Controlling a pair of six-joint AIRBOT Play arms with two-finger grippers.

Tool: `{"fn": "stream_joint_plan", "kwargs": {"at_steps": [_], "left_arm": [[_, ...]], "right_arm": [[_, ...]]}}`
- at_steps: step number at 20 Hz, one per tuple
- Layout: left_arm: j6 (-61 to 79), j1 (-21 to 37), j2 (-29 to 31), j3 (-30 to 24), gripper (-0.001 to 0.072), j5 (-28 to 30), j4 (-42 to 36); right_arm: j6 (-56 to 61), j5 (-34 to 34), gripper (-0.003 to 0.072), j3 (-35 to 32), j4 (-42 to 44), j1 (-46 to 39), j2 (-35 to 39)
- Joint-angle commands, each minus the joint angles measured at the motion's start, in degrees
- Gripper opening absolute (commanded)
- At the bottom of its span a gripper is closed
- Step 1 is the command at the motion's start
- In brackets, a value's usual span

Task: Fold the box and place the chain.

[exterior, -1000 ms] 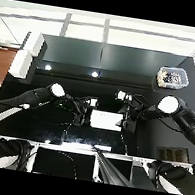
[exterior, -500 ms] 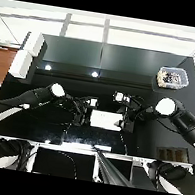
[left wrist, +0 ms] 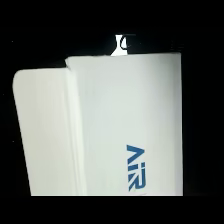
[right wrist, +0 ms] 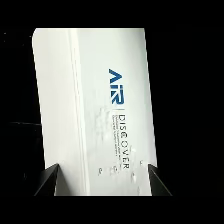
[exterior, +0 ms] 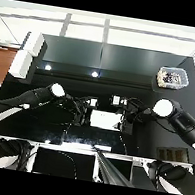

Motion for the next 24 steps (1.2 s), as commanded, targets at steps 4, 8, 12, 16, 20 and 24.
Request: {"fn": "stream_joint_plan", "kwargs": {"at_steps": [4, 8, 12, 16, 20, 24], "left_arm": [[0.00, -0.04, -0.04, 0.02, 0.0499, 0.00, 0.00], [0.00, -0.04, -0.04, 0.02, 0.0499, -0.02, 0.00], [0.00, -0.07, -0.04, 0.02, 0.0499, 0.00, 0.00], [0.00, -0.07, -0.04, 0.02, 0.0499, 0.00, 0.00], [0.00, -0.07, -0.04, 0.02, 0.0499, 0.00, 0.00], [0.00, -0.07, -0.04, 0.02, 0.0499, 0.00, 0.00]], "right_arm": [[-0.26, -3.43, 0.0618, -0.02, -1.79, 0.70, -0.55], [-0.31, -3.28, 0.0341, 0.02, -2.51, 0.70, -0.50], [-0.24, -2.54, 0.0202, 0.37, -2.36, 0.70, -0.46], [1.11, -0.68, 0.0202, 1.84, -2.36, 0.68, -0.33], [1.79, -0.33, 0.0202, 1.84, -2.27, 0.70, -0.17], [2.82, 0.85, 0.0202, 1.84, -2.12, 0.70, -0.17]]}}
